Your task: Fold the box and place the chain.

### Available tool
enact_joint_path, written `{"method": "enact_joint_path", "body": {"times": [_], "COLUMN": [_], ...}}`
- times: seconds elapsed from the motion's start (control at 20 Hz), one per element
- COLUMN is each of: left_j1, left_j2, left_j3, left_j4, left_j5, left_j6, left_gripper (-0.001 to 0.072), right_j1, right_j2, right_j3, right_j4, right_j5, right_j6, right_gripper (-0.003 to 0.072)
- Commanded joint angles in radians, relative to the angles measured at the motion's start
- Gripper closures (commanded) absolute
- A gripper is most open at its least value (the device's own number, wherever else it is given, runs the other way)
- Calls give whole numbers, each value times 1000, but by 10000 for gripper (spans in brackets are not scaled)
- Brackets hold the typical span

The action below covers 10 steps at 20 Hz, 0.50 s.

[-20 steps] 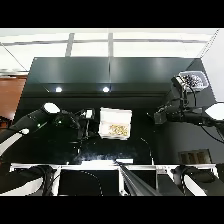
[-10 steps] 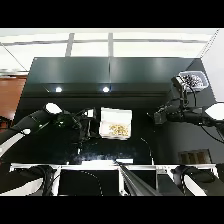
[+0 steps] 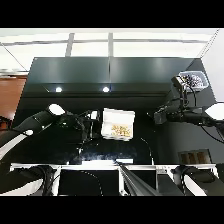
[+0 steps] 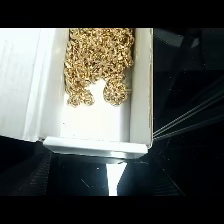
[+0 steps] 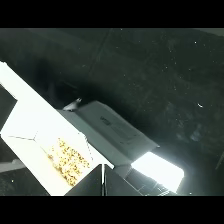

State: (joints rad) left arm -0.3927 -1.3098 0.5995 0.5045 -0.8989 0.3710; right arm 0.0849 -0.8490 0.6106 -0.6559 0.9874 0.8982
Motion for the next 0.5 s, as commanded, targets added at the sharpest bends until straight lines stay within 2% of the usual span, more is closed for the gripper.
{"method": "enact_joint_path", "body": {"times": [0.0,0.25,0.45], "left_j1": [-4,-5,-5], "left_j2": [0,0,-10], "left_j3": [1,26,57], "left_j4": [8,19,83], "left_j5": [13,24,16], "left_j6": [-21,-48,-114], "left_gripper": [-2,-1,0], "right_j1": [5,5,5], "right_j2": [0,0,0], "right_j3": [0,0,0], "right_j4": [1,0,0], "right_j5": [4,5,5], "right_j6": [4,8,8], "right_gripper": [671,671,671]}}
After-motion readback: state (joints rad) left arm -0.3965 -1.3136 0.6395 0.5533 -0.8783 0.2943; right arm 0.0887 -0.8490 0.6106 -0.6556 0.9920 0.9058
